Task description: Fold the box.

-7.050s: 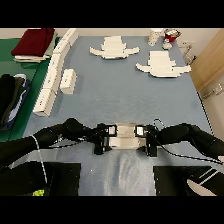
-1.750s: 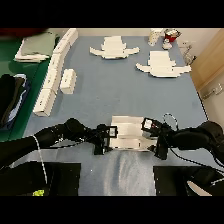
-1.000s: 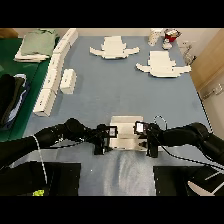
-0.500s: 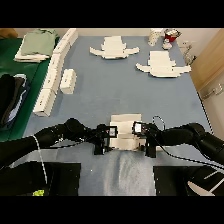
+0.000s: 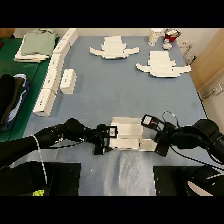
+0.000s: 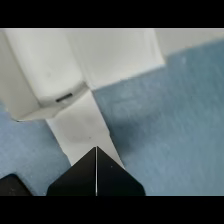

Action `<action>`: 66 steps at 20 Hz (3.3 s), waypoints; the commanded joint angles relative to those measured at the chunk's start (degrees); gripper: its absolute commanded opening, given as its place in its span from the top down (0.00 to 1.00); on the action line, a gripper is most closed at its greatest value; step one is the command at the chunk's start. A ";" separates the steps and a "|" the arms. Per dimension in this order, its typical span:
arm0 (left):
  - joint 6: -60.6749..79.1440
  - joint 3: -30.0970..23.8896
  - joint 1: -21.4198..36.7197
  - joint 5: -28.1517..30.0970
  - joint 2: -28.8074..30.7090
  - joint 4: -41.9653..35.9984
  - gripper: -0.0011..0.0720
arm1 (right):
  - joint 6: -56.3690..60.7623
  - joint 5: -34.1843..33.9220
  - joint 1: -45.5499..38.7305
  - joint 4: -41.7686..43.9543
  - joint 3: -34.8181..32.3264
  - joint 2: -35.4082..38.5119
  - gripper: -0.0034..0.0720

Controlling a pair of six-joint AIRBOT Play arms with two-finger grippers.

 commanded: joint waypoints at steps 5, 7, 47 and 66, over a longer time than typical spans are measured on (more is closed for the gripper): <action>-0.04 0.02 0.00 0.00 0.00 -0.02 0.54 | 39.60 -9.75 -19.04 -15.56 1.16 -2.89 0.96; -0.02 0.02 0.00 0.00 0.00 -0.02 0.54 | 38.32 -10.23 -31.39 -7.08 1.07 -7.06 0.96; -0.04 0.02 0.00 0.00 0.00 -0.02 0.54 | 27.17 3.41 -13.97 35.34 0.04 -11.50 0.39; -0.02 0.02 0.00 0.00 0.00 0.00 0.54 | 80.87 -8.92 19.19 -3.76 20.59 -33.09 0.39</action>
